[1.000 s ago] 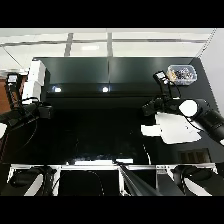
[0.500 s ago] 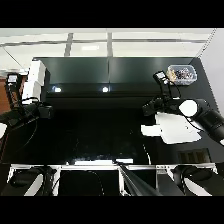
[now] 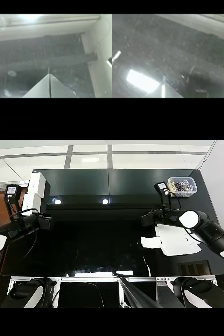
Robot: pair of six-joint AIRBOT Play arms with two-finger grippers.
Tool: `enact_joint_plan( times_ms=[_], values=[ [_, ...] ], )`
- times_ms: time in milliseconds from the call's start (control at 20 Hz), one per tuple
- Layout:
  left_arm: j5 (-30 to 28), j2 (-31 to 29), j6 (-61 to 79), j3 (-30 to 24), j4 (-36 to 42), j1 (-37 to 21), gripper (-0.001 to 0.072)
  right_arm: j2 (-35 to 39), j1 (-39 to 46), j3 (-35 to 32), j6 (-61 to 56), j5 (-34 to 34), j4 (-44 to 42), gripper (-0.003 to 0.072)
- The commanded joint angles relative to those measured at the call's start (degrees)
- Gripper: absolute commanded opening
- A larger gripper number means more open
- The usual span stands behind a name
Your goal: Fold the box and place the chain.
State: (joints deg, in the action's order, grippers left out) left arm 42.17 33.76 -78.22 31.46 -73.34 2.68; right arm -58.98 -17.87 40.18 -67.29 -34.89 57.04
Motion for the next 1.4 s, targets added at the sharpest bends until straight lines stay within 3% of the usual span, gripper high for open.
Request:
enact_joint_plan(
  times_ms=[0,50,200,250,300,350,550,750,850,1050,1250,1350],
  values=[
    [-4.63,-0.04,-0.04,0.02,0.46,0.02,0.0031,-0.02,0.0,-0.02,0.0,4.94,-2.36,0.0545],
    [-6.73,-0.04,-0.04,0.02,1.14,0.02,0.0031,-0.04,0.0,-0.02,0.22,6.8,-1.92,0.072],
    [-9.79,0.5,-0.04,0.02,2.49,0.17,0.0052,-0.04,3.91,1.22,-2.8,8.0,-0.37,0.072],
    [-10.05,1.07,-0.04,0.02,2.51,0.17,0.0248,-0.02,7.5,2.51,-6.23,7.76,0.72,0.072],
    [-9.86,1.75,-0.07,0.02,2.51,0.2,0.0639,-0.04,11.74,4.15,-8.81,7.21,1.11,0.072],
    [-9.64,2.4,-0.35,0.02,2.51,0.2,0.0704,-0.04,16.63,6.01,-10.95,6.36,1.64,0.072],
    [-7.93,4.17,-0.35,0.02,2.54,0.2,0.0704,-0.72,40.22,13.18,-12.0,-0.44,3.17,0.072],
    [-5.49,5.73,-0.35,0.02,2.75,0.2,0.0704,-5.22,59.67,18.88,-10.73,-14.97,11.67,0.072],
    [-4.44,6.75,-0.35,0.02,3.85,0.2,0.0704,-8.59,66.12,19.76,-3.8,-20.9,10.4,0.072],
    [-4.15,8.26,-0.35,0.02,7.37,0.24,0.0704,-18.6,68.67,19.76,16.04,-38.25,7.96,0.072],
    [-4.11,8.66,-0.39,0.02,7.98,0.24,0.0704,-24.57,67.49,19.67,20.13,-41.27,6.64,0.072],
    [-4.0,8.68,-0.44,0.02,8.15,0.24,0.0704,-25.59,66.82,19.67,21.59,-41.07,6.99,0.0562]
  ],
)
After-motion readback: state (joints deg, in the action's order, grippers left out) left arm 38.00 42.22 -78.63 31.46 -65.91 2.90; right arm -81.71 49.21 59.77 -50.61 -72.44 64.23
